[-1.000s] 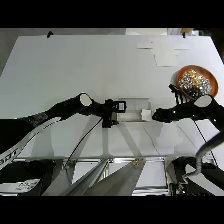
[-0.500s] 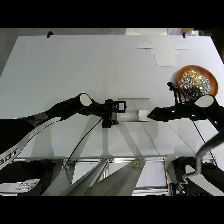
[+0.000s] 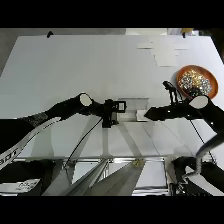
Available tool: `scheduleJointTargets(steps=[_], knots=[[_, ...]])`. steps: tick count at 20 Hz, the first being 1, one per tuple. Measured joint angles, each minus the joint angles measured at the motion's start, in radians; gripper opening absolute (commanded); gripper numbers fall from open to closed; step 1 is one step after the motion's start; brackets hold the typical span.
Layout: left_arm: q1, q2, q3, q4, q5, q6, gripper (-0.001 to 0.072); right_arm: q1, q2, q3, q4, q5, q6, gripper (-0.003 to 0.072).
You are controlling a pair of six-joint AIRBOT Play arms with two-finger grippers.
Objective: Fold the box and place the chain.
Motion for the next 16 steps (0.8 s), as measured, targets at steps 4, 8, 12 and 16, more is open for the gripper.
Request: scheduleJointTargets(steps=[4,8,12,16], knots=[[0.0,0.0,0.0,0.0,0.0,0.0,0.0062,0.125,-0.023,0.066,-0.195,-0.037,0.214,0.0304],[0.0,0.0,0.0,0.0,0.0,-0.001,0.0062,0.236,-0.068,0.132,-0.36,-0.033,0.425,0.0285],[0.0,0.0,0.0,0.0,0.0,0.0,0.0062,0.337,-0.142,0.199,-0.511,0.003,0.617,0.0277],[0.0,0.0,0.0,0.0,0.0,0.0,0.0062,0.409,-0.207,0.251,-0.616,0.035,0.766,0.0252]])
